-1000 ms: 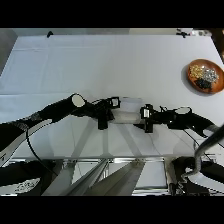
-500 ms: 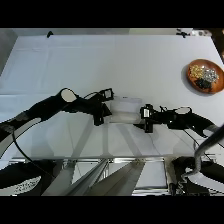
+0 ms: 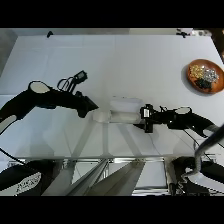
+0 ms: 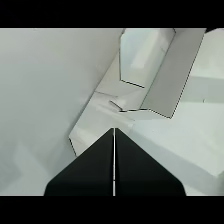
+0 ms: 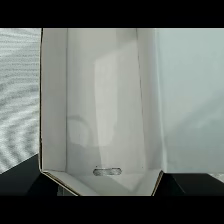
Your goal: Fold the box and place the chain.
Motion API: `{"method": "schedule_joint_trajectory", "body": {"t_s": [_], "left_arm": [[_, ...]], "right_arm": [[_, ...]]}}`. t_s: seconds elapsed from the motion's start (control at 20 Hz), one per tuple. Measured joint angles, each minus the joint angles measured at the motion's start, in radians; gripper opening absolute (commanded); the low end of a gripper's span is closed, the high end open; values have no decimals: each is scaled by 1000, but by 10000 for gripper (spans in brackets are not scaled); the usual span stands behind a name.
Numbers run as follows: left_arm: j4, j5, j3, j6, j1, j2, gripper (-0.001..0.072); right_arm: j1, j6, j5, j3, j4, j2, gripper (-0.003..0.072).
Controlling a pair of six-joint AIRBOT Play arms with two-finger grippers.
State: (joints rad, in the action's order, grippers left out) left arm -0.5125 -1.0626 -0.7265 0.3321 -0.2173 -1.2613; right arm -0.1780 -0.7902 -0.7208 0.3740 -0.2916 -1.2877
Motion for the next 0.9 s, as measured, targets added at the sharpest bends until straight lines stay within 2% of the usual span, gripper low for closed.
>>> {"method": "schedule_joint_trajectory", "body": {"t_s": [0.25,0.45,0.6,0.9], "left_arm": [[84,-10,111,187,116,10,4],[81,7,143,365,147,-24,3],[52,23,150,454,134,-66,3],[49,95,153,511,43,-148,4]], "right_arm": [[0,0,0,0,0,0,238],[0,0,0,0,0,0,238],[0,0,0,0,0,0,238],[0,0,0,0,0,0,238]]}}
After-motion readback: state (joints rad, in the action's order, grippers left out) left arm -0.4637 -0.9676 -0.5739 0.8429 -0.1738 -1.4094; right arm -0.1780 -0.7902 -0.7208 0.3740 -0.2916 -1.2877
